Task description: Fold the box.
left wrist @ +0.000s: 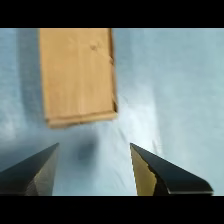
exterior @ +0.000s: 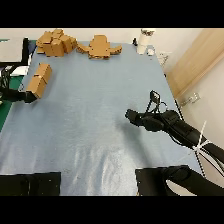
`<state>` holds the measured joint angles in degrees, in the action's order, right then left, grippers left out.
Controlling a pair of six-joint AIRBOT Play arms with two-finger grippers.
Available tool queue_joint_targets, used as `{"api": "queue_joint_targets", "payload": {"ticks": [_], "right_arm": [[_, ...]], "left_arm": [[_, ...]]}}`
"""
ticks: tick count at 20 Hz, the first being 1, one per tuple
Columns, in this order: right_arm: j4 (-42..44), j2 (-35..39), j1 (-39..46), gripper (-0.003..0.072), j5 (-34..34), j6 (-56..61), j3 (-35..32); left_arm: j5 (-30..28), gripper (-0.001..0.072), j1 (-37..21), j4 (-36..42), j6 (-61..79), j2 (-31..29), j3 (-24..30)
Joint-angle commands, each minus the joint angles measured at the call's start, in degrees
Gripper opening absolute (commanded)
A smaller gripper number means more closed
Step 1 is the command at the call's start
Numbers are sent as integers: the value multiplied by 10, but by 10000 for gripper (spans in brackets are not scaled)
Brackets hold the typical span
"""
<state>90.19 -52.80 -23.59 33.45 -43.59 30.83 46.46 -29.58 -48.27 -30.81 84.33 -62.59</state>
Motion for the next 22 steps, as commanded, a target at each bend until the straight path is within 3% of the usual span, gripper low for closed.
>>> {"api": "queue_joint_targets", "payload": {"ticks": [1, 2, 3, 5, 8, 13, 17, 22], "right_arm": [[38, 0, 0, 4, 1, -38, 1], [60, -1, 0, 4, 0, -59, 1], [78, -1, 0, 4, 1, -78, 3], [91, -2, 0, 4, 2, -110, 17], [90, -33, 0, 4, 15, -152, 78], [89, -179, 0, 4, 97, -230, 252], [109, -265, 0, 4, 125, -265, 341], [110, -267, 0, 4, 125, -265, 347]], "left_arm": [[153, 655, 2, -12, -18, -49, -2], [162, 275, 12, 18, -17, -66, -2], [166, 12, 26, 52, -1, -83, -2], [168, 10, 75, 87, -3, -107, -5], [165, 10, 200, 56, -100, -106, -23], [100, 10, 399, 24, -224, -67, -52], [76, 11, 454, 24, -243, -49, -52], [80, 11, 457, 24, -243, -49, -52]]}}
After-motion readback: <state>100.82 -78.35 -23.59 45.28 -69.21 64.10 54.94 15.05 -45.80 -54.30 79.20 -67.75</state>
